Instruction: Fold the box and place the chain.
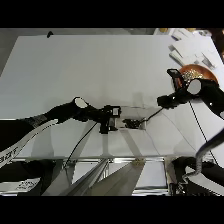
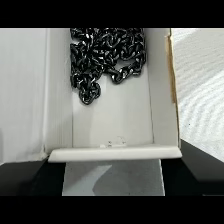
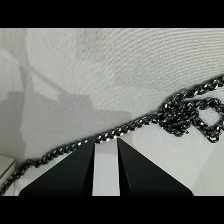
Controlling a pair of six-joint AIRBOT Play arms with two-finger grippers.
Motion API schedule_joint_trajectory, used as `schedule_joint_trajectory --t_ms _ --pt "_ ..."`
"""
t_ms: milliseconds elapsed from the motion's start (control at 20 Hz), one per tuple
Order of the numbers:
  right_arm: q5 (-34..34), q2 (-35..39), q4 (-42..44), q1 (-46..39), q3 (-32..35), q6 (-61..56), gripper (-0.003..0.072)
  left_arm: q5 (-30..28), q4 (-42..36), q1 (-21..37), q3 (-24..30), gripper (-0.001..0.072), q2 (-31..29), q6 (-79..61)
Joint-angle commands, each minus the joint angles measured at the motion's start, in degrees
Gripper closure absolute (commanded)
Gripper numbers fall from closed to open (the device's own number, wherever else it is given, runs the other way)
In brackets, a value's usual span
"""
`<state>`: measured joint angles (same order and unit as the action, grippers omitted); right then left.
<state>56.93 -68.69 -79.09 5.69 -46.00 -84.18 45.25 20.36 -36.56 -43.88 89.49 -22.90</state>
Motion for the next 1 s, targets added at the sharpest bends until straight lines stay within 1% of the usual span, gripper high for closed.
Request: schedule_joint_trajectory --t_ms 0,200,300,350,400,600,950 --pt "-0.04 -0.24 -0.39 -0.04 0.0 0.0 0.0498 -0.02 0.0 0.02 0.0 0.0621 -0.04 0.0" --pt "-2.23 -0.26 -0.87 -0.04 1.22 -0.02 0.0498 -0.02 0.0 0.02 0.0 0.0621 -0.04 -0.02" --pt "-3.41 -0.26 -0.92 -0.04 2.38 -0.02 0.0483 -0.02 -0.02 0.02 0.0 0.062 -0.04 0.0" --pt "-3.82 -0.26 -1.09 -0.04 2.89 -0.02 0.0447 -0.02 0.0 0.02 0.0 0.0621 -0.04 0.0" --pt "-4.02 -0.26 -1.29 -0.04 3.28 -0.02 0.0388 -0.02 0.0 0.02 0.0 0.0621 -0.04 0.0" --pt "-4.09 -1.05 -1.95 -0.04 3.45 -0.02 0.0387 -0.02 0.0 0.02 0.0 0.0621 -0.04 -0.02" --pt "-4.07 -5.2 -2.99 -0.04 3.43 -1.4 0.039 -0.02 0.0 0.02 0.0 0.0621 -0.04 0.0"
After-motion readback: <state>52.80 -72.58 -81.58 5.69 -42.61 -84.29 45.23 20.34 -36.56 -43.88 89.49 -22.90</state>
